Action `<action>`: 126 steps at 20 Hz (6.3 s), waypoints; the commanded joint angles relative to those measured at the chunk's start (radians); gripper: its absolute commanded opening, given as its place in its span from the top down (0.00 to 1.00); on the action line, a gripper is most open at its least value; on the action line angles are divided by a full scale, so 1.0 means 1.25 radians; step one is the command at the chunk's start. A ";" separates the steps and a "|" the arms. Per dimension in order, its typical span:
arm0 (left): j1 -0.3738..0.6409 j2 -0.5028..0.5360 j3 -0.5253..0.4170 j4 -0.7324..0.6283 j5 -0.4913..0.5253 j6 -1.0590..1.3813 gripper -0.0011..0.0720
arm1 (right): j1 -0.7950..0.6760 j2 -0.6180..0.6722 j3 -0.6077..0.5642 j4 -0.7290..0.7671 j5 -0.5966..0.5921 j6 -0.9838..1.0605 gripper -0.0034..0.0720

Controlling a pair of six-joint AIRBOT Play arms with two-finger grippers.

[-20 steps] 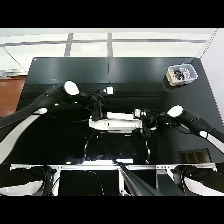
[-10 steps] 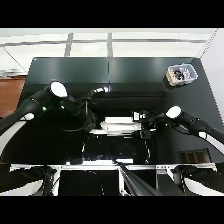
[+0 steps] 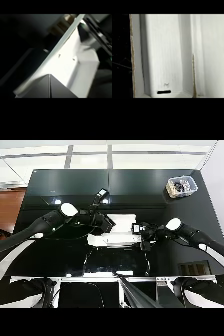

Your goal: Fold the box and place the chain.

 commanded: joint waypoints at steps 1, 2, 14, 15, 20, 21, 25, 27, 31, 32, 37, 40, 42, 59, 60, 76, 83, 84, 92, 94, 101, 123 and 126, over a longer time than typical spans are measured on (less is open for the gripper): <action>-0.005 -0.055 -0.002 -0.003 0.043 0.004 0.96 | 0.001 -0.001 0.000 0.000 -0.001 0.000 0.83; -0.005 -0.077 -0.002 -0.002 0.012 0.004 0.96 | 0.001 -0.001 0.000 0.000 -0.001 0.000 0.83; 0.045 0.277 -0.056 0.236 -0.024 -0.182 0.96 | 0.001 -0.001 0.000 0.000 -0.001 0.000 0.83; 0.045 0.311 -0.087 0.211 -0.025 -0.169 0.96 | 0.001 -0.001 0.000 0.000 -0.001 0.000 0.83; 0.042 0.327 -0.239 0.171 -0.048 0.176 0.90 | 0.001 -0.001 0.000 0.000 -0.001 0.000 0.83; 0.042 0.322 -0.251 0.178 -0.031 0.250 0.51 | 0.001 -0.001 0.000 0.000 -0.001 0.000 0.83; 0.042 0.280 -0.262 0.188 0.054 0.436 0.02 | 0.001 -0.001 0.000 0.000 -0.001 0.000 0.83; 0.035 0.248 -0.256 0.198 0.040 0.441 0.17 | 0.001 -0.001 0.000 0.000 -0.001 0.000 0.83; -0.030 0.180 -0.205 0.275 0.041 0.441 0.19 | 0.001 -0.001 0.000 0.000 -0.001 0.000 0.83; -0.041 0.165 -0.193 0.274 0.046 0.441 0.19 | 0.001 -0.001 0.000 0.000 -0.001 0.000 0.83; -0.056 0.128 -0.156 0.249 0.033 0.440 0.78 | 0.001 -0.001 0.000 0.000 -0.001 0.000 0.83; -0.056 0.128 -0.149 0.229 0.008 0.440 0.88 | 0.001 -0.001 0.000 0.000 0.000 0.000 0.83; -0.056 0.128 -0.149 0.211 0.005 0.440 0.88 | 0.001 -0.001 0.000 0.000 -0.001 0.000 0.83; -0.031 0.132 -0.117 0.408 -0.048 0.322 0.41 | 0.001 -0.001 0.000 0.000 -0.001 0.000 0.83; -0.024 0.132 -0.117 0.418 -0.065 0.314 0.41 | 0.001 -0.001 0.000 0.000 -0.001 0.000 0.83; -0.057 0.073 -0.117 0.175 -0.056 0.324 0.72 | 0.001 -0.001 0.000 0.000 -0.001 0.000 0.83; -0.058 0.051 -0.117 0.117 0.018 0.326 0.72 | 0.001 -0.001 0.000 0.000 -0.001 0.000 0.83; -0.057 0.051 -0.117 0.121 0.018 0.326 0.72 | 0.001 -0.001 0.000 0.000 -0.001 0.000 0.83; -0.074 0.051 -0.117 0.125 0.009 0.327 0.76 | 0.001 -0.001 0.000 0.000 -0.001 0.000 0.83; -0.074 0.052 -0.117 0.125 0.013 0.326 0.45 | 0.001 -0.001 0.000 0.000 -0.001 0.000 0.83; 0.039 0.200 -0.074 0.315 -0.156 0.069 0.96 | 0.001 -0.001 0.000 0.000 -0.001 0.000 0.83; 0.248 0.029 -0.268 -0.075 -0.233 -0.352 0.96 | 0.001 -0.001 0.000 0.000 -0.001 0.000 0.83; 0.277 0.029 -0.238 -0.071 -0.313 -0.305 0.96 | 0.001 -0.001 0.000 0.000 -0.001 0.000 0.83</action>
